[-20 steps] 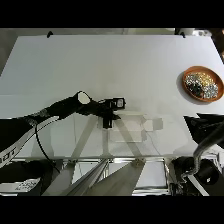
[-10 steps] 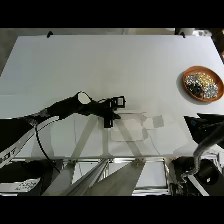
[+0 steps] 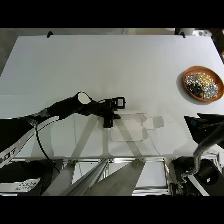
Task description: Fold the box and place the chain.
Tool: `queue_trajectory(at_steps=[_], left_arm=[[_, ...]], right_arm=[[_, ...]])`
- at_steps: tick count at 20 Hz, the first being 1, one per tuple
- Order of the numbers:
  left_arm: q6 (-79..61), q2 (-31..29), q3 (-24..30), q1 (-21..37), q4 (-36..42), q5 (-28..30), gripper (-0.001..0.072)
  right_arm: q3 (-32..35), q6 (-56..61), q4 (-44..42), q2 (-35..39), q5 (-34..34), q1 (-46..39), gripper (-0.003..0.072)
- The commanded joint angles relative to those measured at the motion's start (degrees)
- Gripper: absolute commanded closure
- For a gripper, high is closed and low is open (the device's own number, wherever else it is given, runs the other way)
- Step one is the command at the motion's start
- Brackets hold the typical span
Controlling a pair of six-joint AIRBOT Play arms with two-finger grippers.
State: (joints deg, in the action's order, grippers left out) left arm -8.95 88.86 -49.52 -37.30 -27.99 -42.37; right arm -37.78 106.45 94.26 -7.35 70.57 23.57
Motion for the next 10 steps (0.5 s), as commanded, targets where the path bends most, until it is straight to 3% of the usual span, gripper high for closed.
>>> queue_trajectory(at_steps=[1,10], left_arm=[[-1.77,-0.07,-0.04,0.07,-0.15,0.13,0.0707],[-1.07,-0.07,-0.04,0.07,0.11,0.11,0.0705]], right_arm=[[-0.04,0.02,-0.02,0.04,0.02,-0.02,0.0165],[-0.04,0.02,-0.02,0.04,0.02,0.0,0.0165]])
